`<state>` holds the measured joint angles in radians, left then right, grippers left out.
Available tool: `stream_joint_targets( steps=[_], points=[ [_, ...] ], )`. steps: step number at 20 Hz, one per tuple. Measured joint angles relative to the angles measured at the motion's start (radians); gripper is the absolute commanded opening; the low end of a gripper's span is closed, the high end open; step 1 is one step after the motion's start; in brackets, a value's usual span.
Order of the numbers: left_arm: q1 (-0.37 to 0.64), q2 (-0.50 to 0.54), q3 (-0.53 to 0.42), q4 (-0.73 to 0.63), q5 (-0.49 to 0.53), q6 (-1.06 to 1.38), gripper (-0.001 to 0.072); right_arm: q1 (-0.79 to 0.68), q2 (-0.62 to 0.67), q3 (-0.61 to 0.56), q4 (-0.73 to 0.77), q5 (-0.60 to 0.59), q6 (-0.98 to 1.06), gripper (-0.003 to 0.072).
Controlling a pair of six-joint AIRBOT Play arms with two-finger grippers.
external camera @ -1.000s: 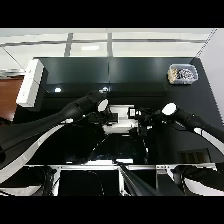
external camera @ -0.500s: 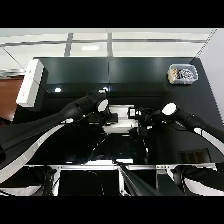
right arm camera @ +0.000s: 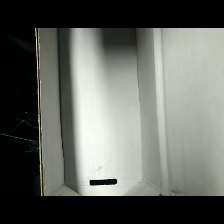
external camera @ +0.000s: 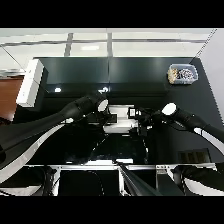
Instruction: Fold the box and place the chain.
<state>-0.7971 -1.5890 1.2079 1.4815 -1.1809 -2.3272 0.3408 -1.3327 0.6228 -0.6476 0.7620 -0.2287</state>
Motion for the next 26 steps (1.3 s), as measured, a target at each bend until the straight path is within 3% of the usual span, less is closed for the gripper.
stream_joint_targets(
  steps=[4, 6, 16, 17, 18, 20, 26],
  points=[
    [0.000, -0.001, 0.008, 0.023, -0.017, -0.002, 0.0405, 0.000, 0.000, 0.000, 0.000, 0.000, 0.000, 0.0243],
    [0.000, -0.001, 0.010, 0.033, -0.019, -0.014, 0.0355, 0.000, 0.000, 0.000, 0.000, 0.000, 0.000, 0.0243],
    [-0.008, -0.011, 0.011, 0.029, 0.006, -0.032, 0.0351, 0.000, 0.000, 0.000, 0.000, 0.000, 0.000, 0.0243],
    [-0.010, -0.013, 0.011, 0.028, 0.011, -0.033, 0.0307, 0.000, 0.000, 0.000, 0.000, 0.000, 0.000, 0.0243],
    [-0.010, -0.014, 0.011, 0.026, 0.014, -0.035, 0.0138, 0.000, 0.000, 0.000, 0.000, 0.000, 0.000, 0.0243],
    [-0.010, -0.015, 0.011, 0.021, 0.013, -0.033, 0.0022, 0.000, 0.000, 0.000, 0.000, 0.000, 0.000, 0.0243],
    [-0.010, -0.016, 0.011, 0.021, 0.015, -0.032, 0.0023, 0.000, 0.000, 0.000, 0.000, 0.000, 0.000, 0.0243]
  ],
)
